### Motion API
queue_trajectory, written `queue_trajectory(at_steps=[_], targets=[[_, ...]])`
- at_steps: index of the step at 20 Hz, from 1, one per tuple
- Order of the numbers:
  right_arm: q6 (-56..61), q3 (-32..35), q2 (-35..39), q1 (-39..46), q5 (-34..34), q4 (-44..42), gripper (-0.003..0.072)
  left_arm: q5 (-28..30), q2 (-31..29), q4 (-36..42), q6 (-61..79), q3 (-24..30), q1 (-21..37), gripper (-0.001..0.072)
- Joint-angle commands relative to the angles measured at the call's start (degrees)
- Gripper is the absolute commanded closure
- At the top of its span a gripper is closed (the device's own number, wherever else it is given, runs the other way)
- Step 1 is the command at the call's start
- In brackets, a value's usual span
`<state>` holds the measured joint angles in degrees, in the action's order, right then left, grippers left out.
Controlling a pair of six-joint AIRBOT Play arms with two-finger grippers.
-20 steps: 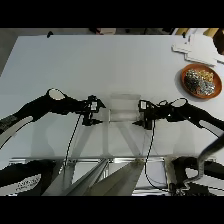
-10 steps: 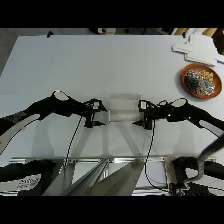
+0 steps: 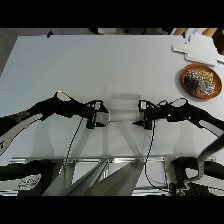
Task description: Fold the box and place the chain.
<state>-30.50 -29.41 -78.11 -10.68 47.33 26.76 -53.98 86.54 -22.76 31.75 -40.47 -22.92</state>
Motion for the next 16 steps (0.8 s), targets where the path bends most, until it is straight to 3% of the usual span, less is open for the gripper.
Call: queue_trajectory(at_steps=[1,16], targets=[[0.0,0.0,0.0,0.0,0.0,0.0,0.0390,1.1,0.1,2.7,0.0,0.0,-0.2,-0.0007],[0.0,0.0,0.0,0.0,0.0,0.0,0.0390,2.4,0.2,2.8,0.2,-0.1,-1.4,-0.0007]])
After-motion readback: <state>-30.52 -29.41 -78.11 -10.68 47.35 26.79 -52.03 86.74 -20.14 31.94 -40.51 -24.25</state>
